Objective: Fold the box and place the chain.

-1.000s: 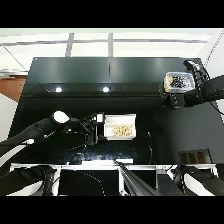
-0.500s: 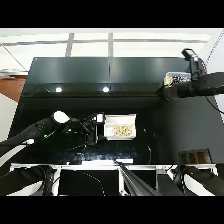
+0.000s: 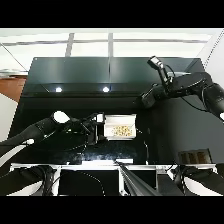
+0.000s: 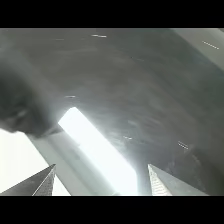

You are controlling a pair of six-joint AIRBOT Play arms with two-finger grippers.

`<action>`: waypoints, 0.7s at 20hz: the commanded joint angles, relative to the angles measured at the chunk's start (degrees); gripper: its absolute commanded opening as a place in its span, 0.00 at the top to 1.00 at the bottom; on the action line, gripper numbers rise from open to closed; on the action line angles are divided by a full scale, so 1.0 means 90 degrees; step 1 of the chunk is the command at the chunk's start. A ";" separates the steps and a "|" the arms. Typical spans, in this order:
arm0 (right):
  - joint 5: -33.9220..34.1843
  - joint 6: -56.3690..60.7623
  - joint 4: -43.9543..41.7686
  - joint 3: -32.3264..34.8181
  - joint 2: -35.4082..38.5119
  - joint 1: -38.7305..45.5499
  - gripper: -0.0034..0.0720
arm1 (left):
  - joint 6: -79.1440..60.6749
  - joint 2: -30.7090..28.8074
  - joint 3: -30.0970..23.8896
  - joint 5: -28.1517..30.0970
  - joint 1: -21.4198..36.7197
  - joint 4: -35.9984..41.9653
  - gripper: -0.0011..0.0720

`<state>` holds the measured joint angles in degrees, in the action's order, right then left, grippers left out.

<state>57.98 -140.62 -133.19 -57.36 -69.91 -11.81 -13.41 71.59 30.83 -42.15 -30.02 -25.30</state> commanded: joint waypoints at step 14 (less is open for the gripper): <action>0.0976 -0.2203 -0.0639 0.1020 -0.0114 -0.0308 0.03 | -0.0005 0.0002 0.0005 0.0000 0.0000 0.0000 0.35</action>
<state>65.14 -159.59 -139.15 -48.66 -70.94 -14.35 -13.45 71.59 30.83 -42.15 -30.00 -25.30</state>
